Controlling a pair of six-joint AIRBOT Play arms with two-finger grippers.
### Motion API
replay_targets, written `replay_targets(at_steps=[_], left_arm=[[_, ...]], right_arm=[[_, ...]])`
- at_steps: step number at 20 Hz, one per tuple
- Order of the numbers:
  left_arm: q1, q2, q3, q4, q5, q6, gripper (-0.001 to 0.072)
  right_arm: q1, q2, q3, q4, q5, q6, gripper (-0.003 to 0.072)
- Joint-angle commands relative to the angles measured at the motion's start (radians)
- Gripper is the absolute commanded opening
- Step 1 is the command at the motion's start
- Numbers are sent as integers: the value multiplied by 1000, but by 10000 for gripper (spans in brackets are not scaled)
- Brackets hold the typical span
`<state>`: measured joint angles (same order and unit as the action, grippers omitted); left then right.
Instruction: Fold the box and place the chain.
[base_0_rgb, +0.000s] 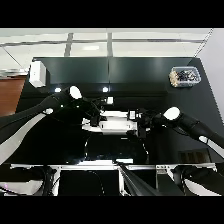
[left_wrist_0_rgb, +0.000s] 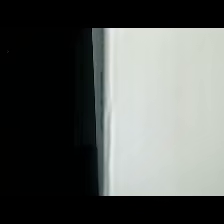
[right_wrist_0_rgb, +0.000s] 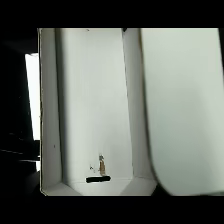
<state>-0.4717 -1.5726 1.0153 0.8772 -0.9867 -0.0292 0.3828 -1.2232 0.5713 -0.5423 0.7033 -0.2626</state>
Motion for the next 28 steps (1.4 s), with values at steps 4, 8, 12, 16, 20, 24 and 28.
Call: replay_targets(at_steps=[4,8,12,16,20,24,28], left_arm=[[0,0,1,4,-3,0,27],[0,0,1,4,-6,0,27],[1,0,1,4,-10,0,27],[1,0,1,4,-10,0,27],[1,0,1,4,-10,0,27],[1,0,1,4,-20,-1,28],[3,4,2,10,-71,-1,116]], right_arm=[[0,-27,1,10,3,-18,689],[7,-67,3,0,-1,11,687],[24,-69,4,-33,-14,35,667],[24,-69,4,-33,-16,38,666],[24,-69,4,-34,-16,38,667],[24,-69,4,-34,-16,38,464],[24,-69,4,-35,-16,37,463]])
